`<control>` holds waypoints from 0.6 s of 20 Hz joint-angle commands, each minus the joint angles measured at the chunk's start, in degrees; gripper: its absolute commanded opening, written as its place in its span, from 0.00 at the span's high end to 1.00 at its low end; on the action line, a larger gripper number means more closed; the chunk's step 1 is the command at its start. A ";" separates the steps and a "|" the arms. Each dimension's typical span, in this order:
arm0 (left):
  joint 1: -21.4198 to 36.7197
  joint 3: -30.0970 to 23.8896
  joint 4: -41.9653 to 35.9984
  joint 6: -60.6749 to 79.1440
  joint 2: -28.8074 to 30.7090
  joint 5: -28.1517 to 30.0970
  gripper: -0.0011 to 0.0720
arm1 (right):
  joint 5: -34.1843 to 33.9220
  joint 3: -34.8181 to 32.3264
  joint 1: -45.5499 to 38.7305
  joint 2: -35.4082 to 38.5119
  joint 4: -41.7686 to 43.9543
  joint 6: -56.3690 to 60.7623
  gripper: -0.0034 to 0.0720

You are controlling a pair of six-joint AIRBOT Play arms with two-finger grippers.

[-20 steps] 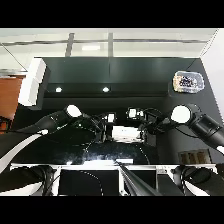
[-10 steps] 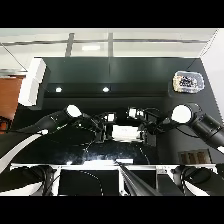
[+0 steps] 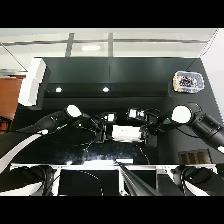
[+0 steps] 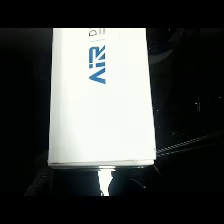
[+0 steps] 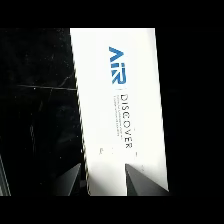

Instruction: Fold the box and place the chain.

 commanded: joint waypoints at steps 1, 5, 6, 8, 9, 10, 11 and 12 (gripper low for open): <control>0.04 0.02 0.04 0.02 -0.02 -0.13 0.50 | 0.07 0.04 -0.04 0.04 1.07 0.33 0.54; 0.04 0.02 0.04 0.02 -0.02 -0.13 0.50 | 1.73 2.27 -0.81 1.42 1.05 6.03 0.54; 0.04 0.02 0.04 0.02 -0.02 -0.13 0.50 | 2.08 2.84 -1.68 2.36 1.01 7.98 0.54; 0.04 0.02 0.04 0.02 -0.02 -0.13 0.50 | 3.17 3.32 -4.83 5.16 1.01 13.57 0.54; 0.04 0.02 0.04 0.02 -0.02 -0.13 0.50 | 4.31 3.32 -6.99 6.54 1.01 16.94 0.54; 0.04 0.02 0.04 0.02 -0.02 -0.13 0.50 | 6.12 3.32 -9.70 7.67 1.01 21.66 0.55; 0.04 0.02 0.04 0.02 -0.02 -0.13 0.50 | 8.46 3.28 -12.39 8.24 1.07 26.88 0.55; 0.04 0.02 0.04 0.02 -0.02 -0.13 0.50 | 10.99 2.82 -14.84 8.26 2.36 32.02 0.87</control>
